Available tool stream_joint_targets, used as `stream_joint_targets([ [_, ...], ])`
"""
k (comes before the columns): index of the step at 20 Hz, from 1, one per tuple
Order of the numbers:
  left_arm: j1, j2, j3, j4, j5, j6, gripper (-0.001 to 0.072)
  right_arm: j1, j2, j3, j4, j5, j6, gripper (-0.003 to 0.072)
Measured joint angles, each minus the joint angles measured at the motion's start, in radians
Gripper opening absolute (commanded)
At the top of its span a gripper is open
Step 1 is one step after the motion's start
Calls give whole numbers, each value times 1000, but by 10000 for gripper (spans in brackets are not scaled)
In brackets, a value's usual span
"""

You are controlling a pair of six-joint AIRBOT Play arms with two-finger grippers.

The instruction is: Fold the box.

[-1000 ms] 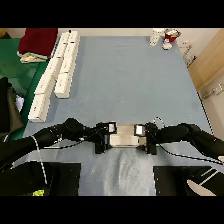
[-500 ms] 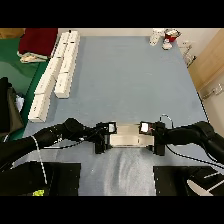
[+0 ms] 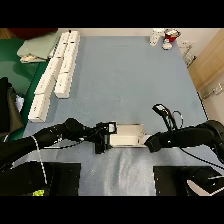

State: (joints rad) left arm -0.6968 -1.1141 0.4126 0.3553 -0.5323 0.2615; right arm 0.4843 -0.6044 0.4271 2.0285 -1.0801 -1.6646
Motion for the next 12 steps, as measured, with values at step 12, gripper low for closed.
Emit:
stream_joint_targets([
  [12,0,0,0,0,0,0,463,61,-306,219,220,266,90,16],
])
